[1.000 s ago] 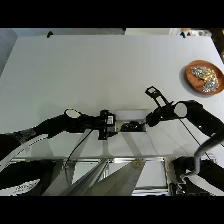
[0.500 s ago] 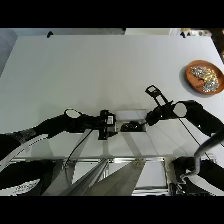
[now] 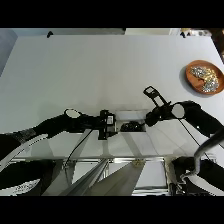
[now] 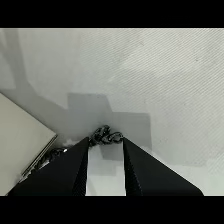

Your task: Fold the box and place the chain.

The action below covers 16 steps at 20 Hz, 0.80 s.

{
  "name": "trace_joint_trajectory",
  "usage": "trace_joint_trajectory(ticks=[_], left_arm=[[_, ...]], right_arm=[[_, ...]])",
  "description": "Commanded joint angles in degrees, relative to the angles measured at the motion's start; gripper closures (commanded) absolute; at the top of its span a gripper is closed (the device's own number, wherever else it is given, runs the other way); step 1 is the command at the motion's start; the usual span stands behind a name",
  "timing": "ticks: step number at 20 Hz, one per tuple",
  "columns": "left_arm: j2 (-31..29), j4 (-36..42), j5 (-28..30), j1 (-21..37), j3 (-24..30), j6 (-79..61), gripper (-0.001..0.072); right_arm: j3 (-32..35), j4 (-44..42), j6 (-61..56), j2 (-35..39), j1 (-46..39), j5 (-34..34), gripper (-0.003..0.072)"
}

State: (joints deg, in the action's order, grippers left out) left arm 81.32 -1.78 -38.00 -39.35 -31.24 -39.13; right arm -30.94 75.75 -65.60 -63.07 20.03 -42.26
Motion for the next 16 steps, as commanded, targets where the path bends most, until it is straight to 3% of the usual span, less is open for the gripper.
trace_joint_trajectory(ticks=[1, 6, 9, 12, 16], left_arm=[[0.0, 0.0, 0.0, 0.0, 0.0, 0.0, 0.0575], [0.0, 0.0, 0.0, 0.0, 0.0, 0.0, 0.0575], [0.0, 0.0, 0.0, 0.0, 0.0, 0.0, 0.0575], [0.0, 0.0, 0.0, 0.0, 0.0, 0.0, 0.0575], [0.0, 0.0, 0.0, 0.0, 0.0, 0.0, 0.0575]], right_arm=[[0.0, 2.9, -3.0, 0.0, 0.3, 0.0, 0.0469], [0.0, 2.0, -3.0, -1.9, 0.4, 0.1, 0.0471], [0.0, 1.8, -3.0, -2.3, 0.4, 0.2, 0.0528], [0.0, 1.9, -3.0, -2.3, 0.4, -0.6, 0.0648], [0.0, 2.1, -3.2, -2.1, 0.4, -2.4, 0.0670]])
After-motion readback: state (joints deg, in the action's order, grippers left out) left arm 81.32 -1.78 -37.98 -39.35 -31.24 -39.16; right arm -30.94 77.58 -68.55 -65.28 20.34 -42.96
